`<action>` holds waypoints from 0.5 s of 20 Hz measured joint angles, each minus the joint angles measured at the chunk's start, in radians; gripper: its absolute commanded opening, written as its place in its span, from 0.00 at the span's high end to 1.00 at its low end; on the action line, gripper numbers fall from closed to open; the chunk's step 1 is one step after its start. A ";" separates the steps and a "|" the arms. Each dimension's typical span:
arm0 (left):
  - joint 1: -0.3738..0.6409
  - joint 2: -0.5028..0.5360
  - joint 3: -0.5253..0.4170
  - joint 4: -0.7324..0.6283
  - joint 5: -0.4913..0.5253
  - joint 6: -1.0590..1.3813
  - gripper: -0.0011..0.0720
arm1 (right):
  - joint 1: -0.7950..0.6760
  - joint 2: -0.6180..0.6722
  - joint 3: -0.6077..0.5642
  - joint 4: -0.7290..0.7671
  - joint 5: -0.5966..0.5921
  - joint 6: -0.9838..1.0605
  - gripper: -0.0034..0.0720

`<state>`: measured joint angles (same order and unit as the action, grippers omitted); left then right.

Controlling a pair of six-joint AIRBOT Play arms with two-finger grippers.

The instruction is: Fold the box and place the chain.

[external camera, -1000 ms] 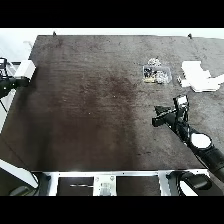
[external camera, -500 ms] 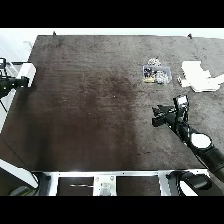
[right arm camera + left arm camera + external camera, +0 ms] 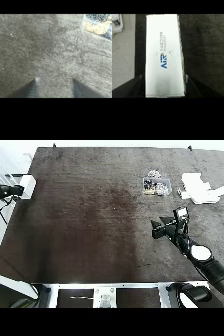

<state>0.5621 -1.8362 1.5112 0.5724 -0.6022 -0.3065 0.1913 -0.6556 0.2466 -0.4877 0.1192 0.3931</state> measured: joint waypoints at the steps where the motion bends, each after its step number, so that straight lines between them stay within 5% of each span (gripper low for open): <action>1: 0.006 0.023 0.000 0.013 -0.026 -0.006 0.96 | 0.000 0.003 0.001 0.000 0.000 0.000 0.93; 6: 0.016 0.167 -0.019 -0.029 -0.211 0.046 0.97 | 0.000 0.079 0.018 0.001 -0.020 0.010 0.94; 10: 0.017 0.401 -0.174 -0.241 -0.247 0.211 0.97 | -0.025 0.179 0.019 0.002 -0.093 0.075 0.94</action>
<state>0.5793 -1.4353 1.3369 0.3313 -0.8490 -0.0952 0.1661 -0.4763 0.2657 -0.4858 0.0265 0.4679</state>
